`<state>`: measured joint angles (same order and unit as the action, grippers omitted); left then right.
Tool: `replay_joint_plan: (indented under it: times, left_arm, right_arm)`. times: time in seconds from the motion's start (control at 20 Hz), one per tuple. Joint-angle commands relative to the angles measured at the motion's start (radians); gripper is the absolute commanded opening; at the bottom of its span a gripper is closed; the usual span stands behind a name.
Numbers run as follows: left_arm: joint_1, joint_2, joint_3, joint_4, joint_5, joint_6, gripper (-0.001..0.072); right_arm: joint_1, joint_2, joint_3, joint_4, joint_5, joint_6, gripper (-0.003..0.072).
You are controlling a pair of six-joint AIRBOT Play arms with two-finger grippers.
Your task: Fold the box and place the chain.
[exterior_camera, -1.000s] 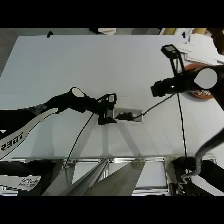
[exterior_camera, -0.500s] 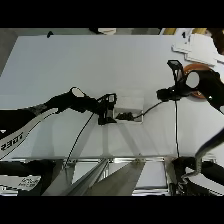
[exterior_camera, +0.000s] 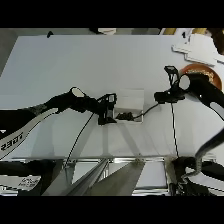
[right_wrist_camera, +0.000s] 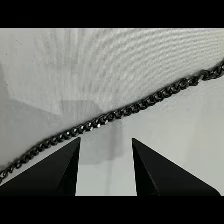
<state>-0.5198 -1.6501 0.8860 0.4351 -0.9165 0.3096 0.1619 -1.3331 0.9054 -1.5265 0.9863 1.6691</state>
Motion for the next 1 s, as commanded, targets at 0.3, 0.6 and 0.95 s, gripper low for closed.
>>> replay_joint_plan:
  times: [0.3,0.6,0.95]
  left_arm:
    - [0.001,0.001,0.001,0.0,0.0,0.0,0.0209]
    - [0.001,0.001,0.001,0.0,0.0,0.0,0.0209]
    - [0.001,0.001,0.001,0.0,0.0,0.0,0.0209]
  right_arm:
    - [0.054,-0.07,-0.001,-0.054,-0.066,0.101,0.036]
    - [0.054,-0.074,0.0,-0.094,-0.014,0.109,0.0358]
    - [0.054,-0.1,0.0,-0.101,-0.054,0.129,0.0309]
